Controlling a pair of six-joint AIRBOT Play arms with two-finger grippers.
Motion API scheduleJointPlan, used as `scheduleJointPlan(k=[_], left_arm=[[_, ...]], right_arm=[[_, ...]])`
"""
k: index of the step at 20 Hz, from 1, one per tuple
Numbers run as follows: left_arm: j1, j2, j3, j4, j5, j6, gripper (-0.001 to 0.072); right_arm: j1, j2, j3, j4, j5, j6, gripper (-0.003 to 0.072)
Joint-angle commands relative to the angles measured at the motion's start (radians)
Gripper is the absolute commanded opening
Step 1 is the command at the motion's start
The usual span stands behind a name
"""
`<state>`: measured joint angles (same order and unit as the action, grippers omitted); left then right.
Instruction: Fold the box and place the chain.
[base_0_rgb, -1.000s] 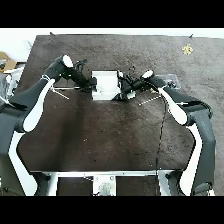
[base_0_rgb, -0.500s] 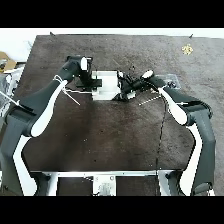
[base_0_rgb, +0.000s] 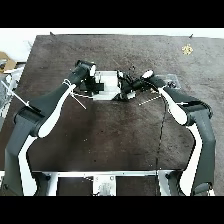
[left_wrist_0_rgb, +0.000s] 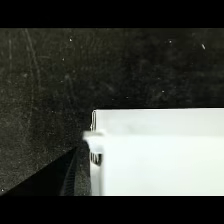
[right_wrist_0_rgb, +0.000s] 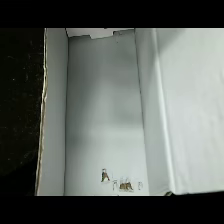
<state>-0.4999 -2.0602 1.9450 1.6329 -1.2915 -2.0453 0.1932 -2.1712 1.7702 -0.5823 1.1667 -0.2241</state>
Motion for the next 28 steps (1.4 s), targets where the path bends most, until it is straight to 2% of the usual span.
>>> scheduleJointPlan(k=[1, 2, 6, 7, 8, 14, 15, 16, 17, 23, 28], left_arm=[[-0.002, -0.013, 0.001, 0.029, -0.008, -0.051, 0.0260], [-0.002, -0.017, 0.001, 0.028, -0.007, -0.052, 0.0238], [-0.002, -0.019, 0.001, 0.028, -0.006, -0.052, 0.0232], [-0.002, -0.019, 0.001, 0.028, -0.005, -0.053, 0.0194], [-0.002, -0.019, 0.001, 0.027, 0.002, -0.048, 0.0011], [-0.002, -0.019, 0.001, 0.024, 0.012, -0.035, 0.0014], [-0.002, -0.019, 0.001, 0.007, 0.030, -0.002, 0.0204], [-0.002, -0.017, 0.001, -0.010, 0.045, 0.028, 0.0509], [-0.002, -0.013, 0.001, -0.014, 0.049, 0.050, 0.0546], [-0.002, 0.025, 0.003, -0.043, 0.010, 0.092, 0.0546], [-0.002, 0.060, 0.044, -0.041, -0.077, 0.102, 0.0546]], right_arm=[[0.000, 0.000, 0.000, 0.000, 0.000, 0.000, 0.0457], [0.000, 0.000, 0.000, 0.000, 0.000, 0.000, 0.0456], [0.000, 0.000, 0.000, 0.000, 0.000, 0.000, 0.0456], [0.000, 0.000, 0.000, 0.000, 0.000, 0.000, 0.0457], [0.000, 0.000, 0.000, 0.000, 0.000, 0.000, 0.0456], [0.000, 0.000, 0.000, 0.000, 0.000, 0.000, 0.0457], [0.000, 0.000, 0.000, 0.000, 0.000, 0.000, 0.0456], [0.000, 0.000, 0.000, 0.000, 0.000, 0.000, 0.0456], [0.000, 0.000, 0.000, 0.000, 0.000, 0.000, 0.0456], [0.000, 0.000, 0.000, 0.000, 0.000, 0.000, 0.0456], [0.000, 0.000, 0.000, 0.000, 0.000, 0.000, 0.0456]])
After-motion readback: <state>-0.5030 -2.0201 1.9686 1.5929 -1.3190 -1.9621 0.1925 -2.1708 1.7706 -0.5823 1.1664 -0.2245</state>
